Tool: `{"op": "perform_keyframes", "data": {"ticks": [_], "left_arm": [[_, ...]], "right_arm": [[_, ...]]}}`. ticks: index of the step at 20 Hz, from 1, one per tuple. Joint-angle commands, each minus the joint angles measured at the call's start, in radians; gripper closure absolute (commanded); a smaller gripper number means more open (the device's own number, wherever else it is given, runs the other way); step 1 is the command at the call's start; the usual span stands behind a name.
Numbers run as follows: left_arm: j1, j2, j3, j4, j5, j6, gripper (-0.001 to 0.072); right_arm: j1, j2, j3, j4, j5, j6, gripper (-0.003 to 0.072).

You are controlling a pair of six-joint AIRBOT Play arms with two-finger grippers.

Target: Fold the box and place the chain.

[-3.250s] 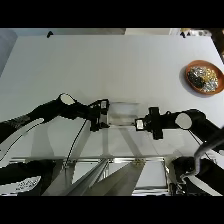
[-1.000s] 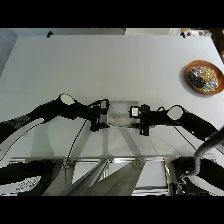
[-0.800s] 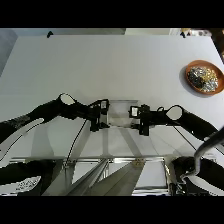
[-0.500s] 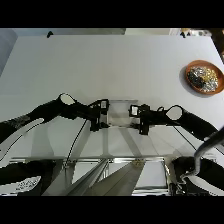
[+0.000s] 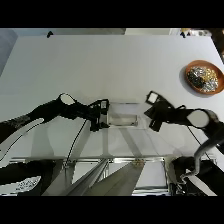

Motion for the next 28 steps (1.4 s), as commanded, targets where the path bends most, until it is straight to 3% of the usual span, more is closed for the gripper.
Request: {"op": "perform_keyframes", "data": {"ticks": [1, 4, 7, 21, 28], "left_arm": [[0.0, 0.0, 0.0, 0.0, 0.0, 0.0, 0.0435], [0.0, 0.0, 0.0, 0.0, 0.0, -0.001, 0.0435], [0.0, 0.0, 0.0, 0.0, 0.0, 0.0, 0.0435], [0.0, 0.0, 0.0, 0.0, 0.0, -0.001, 0.0435], [0.001, 0.0, 0.0, 0.0, 0.0, -0.001, 0.0435]], "right_arm": [[-0.12, 0.156, 0.0, -0.091, 0.043, 0.261, 0.0663], [-0.236, 0.154, -0.004, -0.232, 0.029, 0.518, 0.0663], [-0.259, 0.081, -0.044, -0.222, 0.026, 0.671, 0.0663], [-0.242, -0.26, -0.062, 0.167, 0.116, 0.58, 0.0663], [-0.166, -0.289, -0.062, 0.195, 0.113, 0.555, 0.0663]]}}
